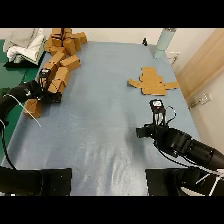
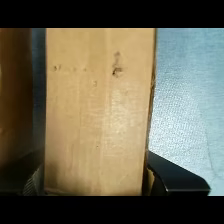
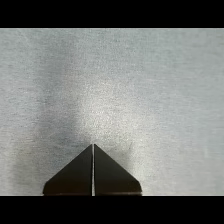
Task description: Fold the box.
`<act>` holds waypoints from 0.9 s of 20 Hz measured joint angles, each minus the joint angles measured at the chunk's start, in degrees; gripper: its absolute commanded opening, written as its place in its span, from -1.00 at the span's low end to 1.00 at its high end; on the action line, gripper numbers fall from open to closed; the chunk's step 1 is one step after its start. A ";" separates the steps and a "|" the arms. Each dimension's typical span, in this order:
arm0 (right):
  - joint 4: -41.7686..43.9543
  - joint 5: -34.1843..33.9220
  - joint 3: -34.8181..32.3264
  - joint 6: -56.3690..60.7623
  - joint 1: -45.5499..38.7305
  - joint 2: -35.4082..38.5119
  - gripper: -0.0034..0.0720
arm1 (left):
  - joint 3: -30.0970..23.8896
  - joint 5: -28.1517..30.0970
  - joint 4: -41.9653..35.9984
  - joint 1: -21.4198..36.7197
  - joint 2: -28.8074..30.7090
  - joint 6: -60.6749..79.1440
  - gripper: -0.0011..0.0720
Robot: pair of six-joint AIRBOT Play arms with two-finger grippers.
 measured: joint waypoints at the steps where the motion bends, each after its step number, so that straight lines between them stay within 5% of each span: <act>1: -0.02 0.00 0.00 0.00 0.00 0.00 -0.89 | 0.00 -0.22 0.02 0.02 0.02 0.00 0.96; 7: -0.02 -0.02 0.00 0.02 -0.02 0.00 -0.89 | 1.38 -8.85 1.07 0.00 1.27 0.46 0.96; 13: -0.04 0.00 0.00 0.02 0.00 0.00 -0.89 | 9.07 -23.30 1.25 0.00 2.40 0.42 0.92; 14: -0.04 -0.02 0.00 0.00 0.00 0.00 -0.89 | 10.86 -26.16 1.25 0.00 2.43 0.13 0.29; 15: -0.04 0.00 0.00 0.02 0.00 0.00 -0.89 | 12.74 -28.81 1.22 0.00 2.47 -0.48 -0.80; 18: -0.02 -0.02 0.00 0.00 0.00 -0.04 -0.89 | 17.46 -35.65 0.57 -0.04 2.60 -1.73 -0.95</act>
